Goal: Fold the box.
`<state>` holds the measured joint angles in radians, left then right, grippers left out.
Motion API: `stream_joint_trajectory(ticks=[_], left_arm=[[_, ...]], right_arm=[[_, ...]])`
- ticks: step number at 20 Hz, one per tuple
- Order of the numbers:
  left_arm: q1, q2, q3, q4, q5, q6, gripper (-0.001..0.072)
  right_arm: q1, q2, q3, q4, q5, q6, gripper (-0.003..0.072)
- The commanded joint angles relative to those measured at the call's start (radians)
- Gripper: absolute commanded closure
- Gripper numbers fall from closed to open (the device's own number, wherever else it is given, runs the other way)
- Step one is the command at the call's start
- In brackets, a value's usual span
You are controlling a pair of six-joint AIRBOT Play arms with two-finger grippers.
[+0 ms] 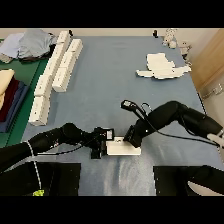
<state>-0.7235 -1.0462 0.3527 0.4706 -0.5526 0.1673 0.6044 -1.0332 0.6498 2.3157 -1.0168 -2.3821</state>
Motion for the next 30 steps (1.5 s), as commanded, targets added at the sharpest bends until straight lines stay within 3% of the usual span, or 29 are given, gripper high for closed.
stream_joint_trajectory(ticks=[1,4,7,10,12,13,15,18,30], left_arm=[[0.000,0.000,0.001,0.000,0.000,0.000,0.0235],[0.000,0.000,0.001,0.000,0.000,0.000,0.0236],[0.000,0.000,0.001,0.000,0.000,0.000,0.0235],[0.000,0.000,0.001,0.000,0.000,0.000,0.0236],[0.000,0.000,0.001,0.000,0.000,0.000,0.0236],[0.000,0.000,0.001,0.000,0.001,0.000,0.0235],[0.000,0.000,0.001,0.000,0.000,0.000,0.0236],[0.000,0.000,0.001,0.000,0.000,0.000,0.0235],[0.000,0.000,0.001,0.000,0.000,0.000,0.0235]], right_arm=[[0.137,0.148,-0.134,-0.026,0.302,-0.102,0.0686],[0.220,0.230,-0.215,-0.036,0.431,-0.133,0.0685],[0.280,0.268,-0.259,-0.069,0.472,-0.133,0.0676],[0.319,0.289,-0.286,-0.123,0.503,-0.133,0.0485],[0.320,0.293,-0.286,-0.163,0.511,-0.134,0.0286],[0.320,0.293,-0.285,-0.174,0.517,-0.145,0.0232],[0.320,0.294,-0.284,-0.173,0.520,-0.188,0.0223],[0.320,0.292,-0.284,-0.174,0.520,-0.249,0.0092],[0.320,0.306,-0.275,-0.259,0.548,-0.346,0.0093]])
